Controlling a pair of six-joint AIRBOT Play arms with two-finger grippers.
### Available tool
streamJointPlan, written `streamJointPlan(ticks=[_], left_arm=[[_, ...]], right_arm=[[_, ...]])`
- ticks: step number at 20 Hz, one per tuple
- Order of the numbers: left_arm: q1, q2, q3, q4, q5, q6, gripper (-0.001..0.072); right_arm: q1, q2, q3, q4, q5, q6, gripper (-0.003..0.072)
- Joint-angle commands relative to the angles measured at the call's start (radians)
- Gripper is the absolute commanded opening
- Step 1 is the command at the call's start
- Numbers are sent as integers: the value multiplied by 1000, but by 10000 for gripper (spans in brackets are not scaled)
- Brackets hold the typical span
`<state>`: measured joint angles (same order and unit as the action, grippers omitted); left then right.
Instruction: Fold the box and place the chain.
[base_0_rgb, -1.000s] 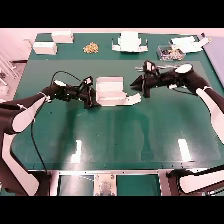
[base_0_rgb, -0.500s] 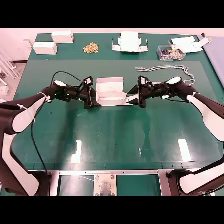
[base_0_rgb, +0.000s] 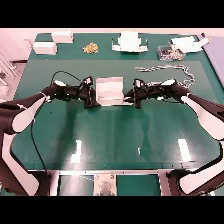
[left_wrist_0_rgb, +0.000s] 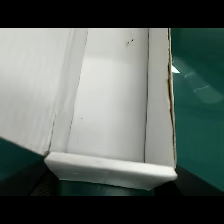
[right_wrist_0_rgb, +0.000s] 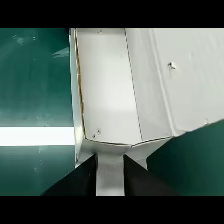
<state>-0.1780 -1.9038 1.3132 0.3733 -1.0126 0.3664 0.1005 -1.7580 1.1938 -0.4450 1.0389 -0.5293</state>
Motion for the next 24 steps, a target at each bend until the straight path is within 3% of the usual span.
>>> streamJointPlan(ticks=[1,5,7,9,13,15,17,21,22,24], left_arm=[[-2,-1,0,0,0,1,533],[-2,-1,0,0,0,1,533],[-2,-1,0,0,0,1,533],[-2,-1,0,0,0,1,533],[-2,-1,0,0,0,1,533],[-2,-1,0,0,0,1,533],[-2,-1,0,0,0,1,533],[-2,-1,0,0,0,1,533],[-2,-1,0,0,0,1,533],[-2,-1,0,0,0,1,534]], right_arm=[[20,-3,0,59,-30,-29,195],[42,-17,-1,97,-29,-33,202],[44,-28,0,98,-29,-33,274],[47,-34,0,98,-28,-35,282],[47,-47,-1,105,-25,-82,560],[47,-52,-1,105,-10,-86,570],[47,-54,-1,104,1,-85,638],[43,-54,3,105,0,-85,611],[38,-53,6,105,1,-84,404],[23,-51,16,105,3,-72,268]])
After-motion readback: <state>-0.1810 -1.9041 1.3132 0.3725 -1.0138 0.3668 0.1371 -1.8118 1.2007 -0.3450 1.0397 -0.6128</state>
